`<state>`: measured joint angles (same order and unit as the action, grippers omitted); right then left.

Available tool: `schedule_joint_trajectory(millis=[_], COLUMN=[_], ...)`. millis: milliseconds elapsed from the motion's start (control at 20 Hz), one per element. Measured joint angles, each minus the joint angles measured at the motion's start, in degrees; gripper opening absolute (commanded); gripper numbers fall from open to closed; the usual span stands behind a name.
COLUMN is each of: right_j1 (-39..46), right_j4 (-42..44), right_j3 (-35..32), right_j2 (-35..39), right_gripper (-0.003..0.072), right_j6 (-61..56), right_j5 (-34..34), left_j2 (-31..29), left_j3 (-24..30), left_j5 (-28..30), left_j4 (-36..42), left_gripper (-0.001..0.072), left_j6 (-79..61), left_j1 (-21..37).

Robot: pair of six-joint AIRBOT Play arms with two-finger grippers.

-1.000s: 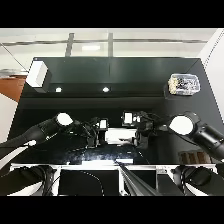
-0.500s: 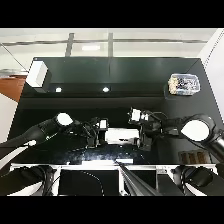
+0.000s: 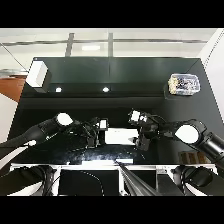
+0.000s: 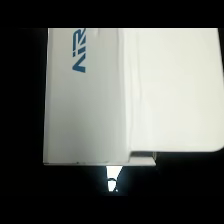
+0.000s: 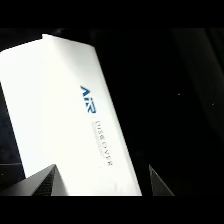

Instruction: Fold the box and place the chain.

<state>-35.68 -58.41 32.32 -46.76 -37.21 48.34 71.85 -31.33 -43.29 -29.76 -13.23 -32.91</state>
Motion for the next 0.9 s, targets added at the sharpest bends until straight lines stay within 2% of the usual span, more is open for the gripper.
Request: schedule_joint_trajectory(millis=[250,750,850,900], right_j1=[0.0,-0.1,-0.1,-0.1], right_j4=[0.4,-4.4,-4.9,-5.1], right_j3=[0.3,0.4,0.4,0.4], right_j2=[0.0,-1.7,-1.9,-2.0], right_gripper=[0.0709,0.0707,0.0699,0.0657], right_j6=[-0.1,-0.3,-0.3,-0.3], right_j5=[4.3,4.2,4.0,3.9], left_j2=[0.0,0.0,0.0,0.0], left_j3=[0.0,0.0,0.0,0.0], left_j5=[0.0,0.0,0.0,0.0], left_j4=[0.0,0.0,0.0,0.0], left_gripper=[0.0472,0.0472,0.0472,0.0472], left_j6=[0.0,0.0,0.0,0.0], left_j1=[0.0,0.0,0.0,0.0])
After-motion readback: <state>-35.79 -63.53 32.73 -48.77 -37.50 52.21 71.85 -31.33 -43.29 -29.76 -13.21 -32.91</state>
